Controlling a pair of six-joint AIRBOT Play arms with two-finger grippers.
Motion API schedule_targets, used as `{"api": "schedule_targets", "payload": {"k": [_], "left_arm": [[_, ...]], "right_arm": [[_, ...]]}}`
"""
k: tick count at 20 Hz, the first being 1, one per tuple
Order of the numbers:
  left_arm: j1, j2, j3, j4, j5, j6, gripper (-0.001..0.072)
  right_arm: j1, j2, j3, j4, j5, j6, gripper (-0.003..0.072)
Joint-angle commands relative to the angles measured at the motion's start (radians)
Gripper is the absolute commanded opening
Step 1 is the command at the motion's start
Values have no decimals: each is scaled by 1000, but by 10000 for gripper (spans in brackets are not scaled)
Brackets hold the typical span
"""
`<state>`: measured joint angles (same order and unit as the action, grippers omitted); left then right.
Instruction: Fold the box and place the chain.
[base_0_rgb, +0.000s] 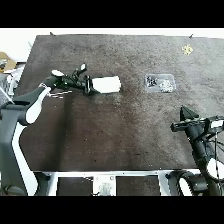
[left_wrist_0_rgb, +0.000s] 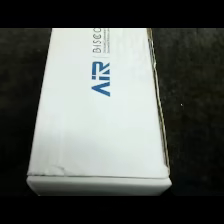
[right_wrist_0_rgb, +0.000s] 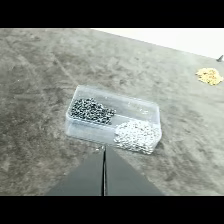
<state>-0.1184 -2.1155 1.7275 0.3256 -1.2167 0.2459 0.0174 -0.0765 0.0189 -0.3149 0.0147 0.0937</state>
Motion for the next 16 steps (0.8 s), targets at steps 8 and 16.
{"api": "schedule_targets", "payload": {"k": [8, 16], "left_arm": [[334, 446, 4, 393, 676, -868, 2], [563, 260, 3, 570, 632, -1072, 2]], "right_arm": [[0, 27, -19, -2, -31, 1, 1], [0, 27, -19, -2, -23, 1, 1]]}}
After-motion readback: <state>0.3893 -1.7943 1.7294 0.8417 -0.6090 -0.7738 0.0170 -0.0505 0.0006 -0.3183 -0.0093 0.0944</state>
